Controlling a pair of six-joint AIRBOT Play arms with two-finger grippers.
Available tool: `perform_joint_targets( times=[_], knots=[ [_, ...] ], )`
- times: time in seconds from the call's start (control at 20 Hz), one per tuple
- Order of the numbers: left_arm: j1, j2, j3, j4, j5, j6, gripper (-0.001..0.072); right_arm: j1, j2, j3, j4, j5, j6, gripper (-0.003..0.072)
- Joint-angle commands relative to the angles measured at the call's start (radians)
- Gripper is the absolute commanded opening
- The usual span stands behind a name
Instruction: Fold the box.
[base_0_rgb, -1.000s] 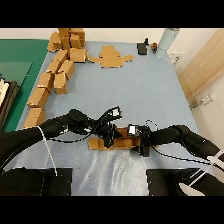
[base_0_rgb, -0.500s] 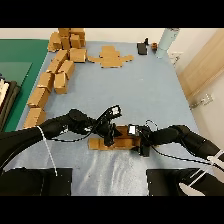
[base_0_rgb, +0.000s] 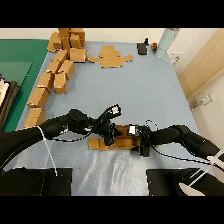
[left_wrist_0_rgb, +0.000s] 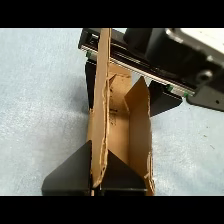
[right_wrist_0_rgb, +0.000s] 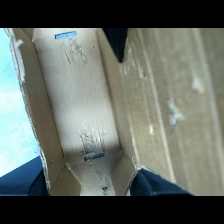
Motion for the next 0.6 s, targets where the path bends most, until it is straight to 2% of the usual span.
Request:
perform_joint_targets(
  times=[0.0, 0.05, 0.1, 0.3, 0.45, 0.5, 0.55],
  knots=[
    [0.0, 0.0, 0.001, 0.0, -0.016, -0.001, 0.0061, 0.0, 0.001, 0.0, 0.0, 0.0, 0.0, 0.0558],
    [0.0, 0.0, 0.001, -0.001, -0.014, -0.008, 0.0269, 0.0, 0.001, 0.0, 0.0, 0.0, 0.0, 0.0558],
    [0.001, 0.0, 0.001, -0.004, -0.008, -0.036, 0.0303, 0.0, 0.0, 0.0, 0.0, 0.0, 0.0, 0.0558],
    [0.003, 0.026, 0.005, 0.01, 0.023, -0.063, 0.0314, 0.0, 0.001, 0.0, 0.0, 0.0, 0.0, 0.0558],
    [0.024, 0.097, 0.005, 0.156, 0.052, -0.237, 0.0321, 0.0, 0.001, 0.0, 0.0, 0.0, 0.0, 0.0558],
    [0.041, 0.126, 0.005, 0.249, 0.052, -0.37, 0.0524, 0.0, 0.001, 0.0, 0.0, 0.0, 0.0, 0.0558],
    [0.06, 0.152, 0.005, 0.335, 0.042, -0.536, 0.0687, 0.0, 0.001, 0.0, 0.0, 0.0, 0.0, 0.0558]
  ],
)
